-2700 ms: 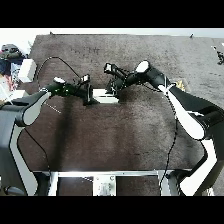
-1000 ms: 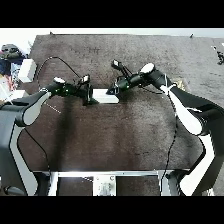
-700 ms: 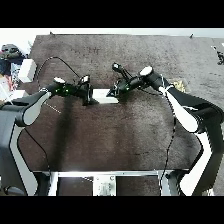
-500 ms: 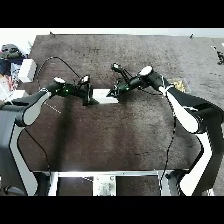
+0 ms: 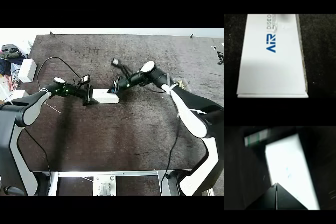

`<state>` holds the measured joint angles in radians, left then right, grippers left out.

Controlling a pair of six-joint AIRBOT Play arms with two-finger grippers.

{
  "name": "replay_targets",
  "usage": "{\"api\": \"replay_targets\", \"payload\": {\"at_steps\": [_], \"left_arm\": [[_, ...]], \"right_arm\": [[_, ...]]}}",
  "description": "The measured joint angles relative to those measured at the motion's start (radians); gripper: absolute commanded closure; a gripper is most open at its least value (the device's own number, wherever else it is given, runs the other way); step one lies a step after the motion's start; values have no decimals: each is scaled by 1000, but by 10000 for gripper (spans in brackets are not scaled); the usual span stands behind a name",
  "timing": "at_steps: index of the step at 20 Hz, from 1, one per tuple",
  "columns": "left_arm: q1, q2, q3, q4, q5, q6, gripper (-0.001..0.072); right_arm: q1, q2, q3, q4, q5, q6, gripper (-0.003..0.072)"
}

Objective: Fold the box and place the chain.

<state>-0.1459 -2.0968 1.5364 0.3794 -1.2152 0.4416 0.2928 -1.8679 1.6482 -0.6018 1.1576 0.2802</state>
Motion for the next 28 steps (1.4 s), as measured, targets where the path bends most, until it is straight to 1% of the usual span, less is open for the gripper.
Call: {"api": "replay_targets", "payload": {"at_steps": [2,4,6,7,10,15,16,19,22,25,26,27,28], "left_arm": [[0,0,0,0,0,0,479],[0,0,0,0,0,1,479],[0,0,0,1,0,3,479],[0,0,0,1,0,3,479],[0,0,0,1,1,3,479],[0,0,0,2,1,3,479],[0,0,0,2,1,3,479],[0,0,0,2,1,3,479],[0,0,0,2,1,3,479],[0,0,0,2,0,3,482],[0,0,0,1,2,3,660],[0,0,1,-1,3,3,698],[1,2,5,-4,8,-8,698]], "right_arm": [[0,80,-3,8,-3,39,673],[0,187,-26,10,-23,85,673],[0,309,-91,-24,-76,134,673],[0,383,-144,-41,-125,161,673],[0,617,-369,-99,-306,216,672],[0,1049,-869,-130,-707,274,671],[0,1132,-975,-135,-774,282,671],[0,1348,-1247,-140,-951,292,671],[0,1495,-1424,-140,-1065,297,671],[0,1572,-1507,-140,-1119,299,671],[0,1585,-1521,-140,-1126,299,671],[0,1595,-1531,-140,-1136,299,671],[0,1600,-1538,-140,-1141,299,671]]}}
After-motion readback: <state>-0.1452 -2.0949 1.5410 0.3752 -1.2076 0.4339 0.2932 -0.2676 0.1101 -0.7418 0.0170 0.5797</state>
